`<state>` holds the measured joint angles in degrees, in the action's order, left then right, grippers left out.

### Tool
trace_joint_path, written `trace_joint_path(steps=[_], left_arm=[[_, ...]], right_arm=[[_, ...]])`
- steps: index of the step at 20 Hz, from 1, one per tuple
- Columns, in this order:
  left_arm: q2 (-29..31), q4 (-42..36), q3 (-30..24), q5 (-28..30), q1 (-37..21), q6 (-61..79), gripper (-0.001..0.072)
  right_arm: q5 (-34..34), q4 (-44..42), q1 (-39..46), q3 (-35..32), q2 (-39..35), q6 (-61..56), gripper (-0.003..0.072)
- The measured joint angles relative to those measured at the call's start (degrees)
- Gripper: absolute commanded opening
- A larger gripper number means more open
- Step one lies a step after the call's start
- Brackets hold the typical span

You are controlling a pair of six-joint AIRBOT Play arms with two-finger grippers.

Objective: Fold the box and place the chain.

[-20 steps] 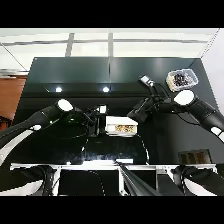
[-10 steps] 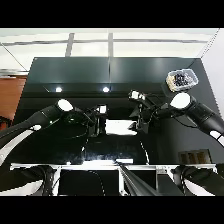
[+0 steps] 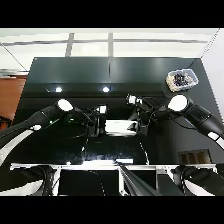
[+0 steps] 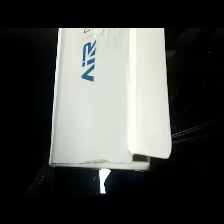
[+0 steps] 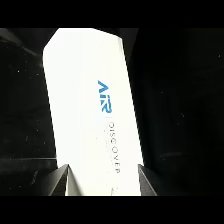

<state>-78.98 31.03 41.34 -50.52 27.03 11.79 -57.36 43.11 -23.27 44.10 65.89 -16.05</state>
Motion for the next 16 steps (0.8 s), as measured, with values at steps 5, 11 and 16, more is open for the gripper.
trace_joint_path(steps=[5,11,16], left_arm=[[0.0,-0.02,-0.02,-0.04,0.0,-0.07,0.0455],[0.0,-0.02,0.0,-0.07,0.0,0.02,0.0455],[0.0,-0.02,-0.02,-0.09,0.0,0.04,0.0455]], right_arm=[[-0.28,0.13,-0.02,-0.04,0.0,0.0,0.0281],[-0.37,0.57,-0.02,-0.07,0.0,0.0,0.0242],[-0.31,0.59,-0.02,-1.03,0.0,0.0,0.0242]])
